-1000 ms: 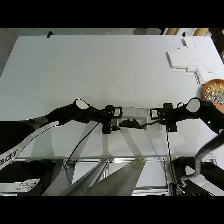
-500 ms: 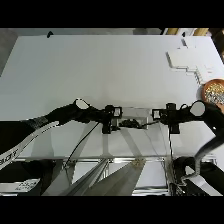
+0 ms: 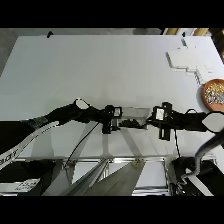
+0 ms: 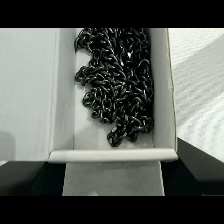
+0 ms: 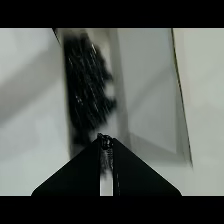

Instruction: Fold the box and place the chain.

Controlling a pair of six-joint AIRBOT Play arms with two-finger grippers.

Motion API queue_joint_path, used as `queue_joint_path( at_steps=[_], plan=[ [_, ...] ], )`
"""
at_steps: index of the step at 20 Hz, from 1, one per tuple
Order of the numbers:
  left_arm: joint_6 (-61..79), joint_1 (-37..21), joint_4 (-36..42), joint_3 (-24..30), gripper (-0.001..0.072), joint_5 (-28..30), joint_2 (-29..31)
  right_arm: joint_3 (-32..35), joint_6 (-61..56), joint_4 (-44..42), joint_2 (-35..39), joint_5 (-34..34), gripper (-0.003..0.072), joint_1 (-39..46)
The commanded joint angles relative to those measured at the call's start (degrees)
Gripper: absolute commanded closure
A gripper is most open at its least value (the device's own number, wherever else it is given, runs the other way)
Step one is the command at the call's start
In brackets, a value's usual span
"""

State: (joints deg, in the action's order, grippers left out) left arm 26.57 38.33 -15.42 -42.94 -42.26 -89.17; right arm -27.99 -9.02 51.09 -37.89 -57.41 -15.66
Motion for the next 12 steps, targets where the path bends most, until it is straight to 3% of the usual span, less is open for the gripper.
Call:
queue_joint_path(
  at_steps=[1,5,9,12],
  plan=[
    [0.0,0.0,0.0,0.0,0.0398,0.0,0.0,0.0,-7.6,-7.0,0.0,8.6,0.0669,-9.9],
    [0.0,0.0,0.0,0.0,0.0398,0.0,0.0,0.0,-12.2,-6.9,-6.0,20.7,0.0669,-18.1],
    [0.0,0.0,0.0,0.0,0.0399,0.0,0.0,0.0,-13.7,-5.7,-12.3,23.2,0.0666,-19.2],
    [0.0,0.0,0.0,0.0,0.0399,0.0,0.0,0.0,-13.7,-1.7,-13.1,23.2,0.0484,-19.2]
  ],
)
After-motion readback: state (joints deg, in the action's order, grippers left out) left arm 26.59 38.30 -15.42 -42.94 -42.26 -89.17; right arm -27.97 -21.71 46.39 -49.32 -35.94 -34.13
